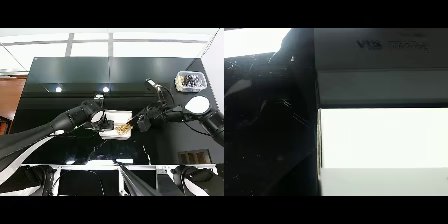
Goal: Fold the box and place the chain.
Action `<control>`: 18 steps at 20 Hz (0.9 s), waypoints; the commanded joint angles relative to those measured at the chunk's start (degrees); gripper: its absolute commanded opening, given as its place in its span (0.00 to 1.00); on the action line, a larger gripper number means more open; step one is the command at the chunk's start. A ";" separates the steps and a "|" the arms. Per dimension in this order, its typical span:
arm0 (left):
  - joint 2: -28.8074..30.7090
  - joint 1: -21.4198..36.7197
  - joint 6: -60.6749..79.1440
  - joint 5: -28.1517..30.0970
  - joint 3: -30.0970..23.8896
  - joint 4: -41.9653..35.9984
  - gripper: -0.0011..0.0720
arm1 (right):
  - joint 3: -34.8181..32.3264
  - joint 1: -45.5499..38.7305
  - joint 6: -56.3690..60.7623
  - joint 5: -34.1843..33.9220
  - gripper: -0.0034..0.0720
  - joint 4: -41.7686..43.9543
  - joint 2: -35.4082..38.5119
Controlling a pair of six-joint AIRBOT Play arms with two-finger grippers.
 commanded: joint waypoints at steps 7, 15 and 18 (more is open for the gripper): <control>-0.02 -0.02 0.00 0.00 0.04 0.00 0.06 | 0.04 5.25 -0.63 -5.77 0.76 -2.03 -0.37; -0.02 0.00 -0.02 0.24 0.04 0.00 0.06 | 2.12 -5.38 7.96 0.98 0.75 -31.95 5.64; -0.02 -0.02 -0.02 0.20 0.04 0.02 0.06 | 1.92 -10.21 10.82 5.16 0.75 -37.22 6.19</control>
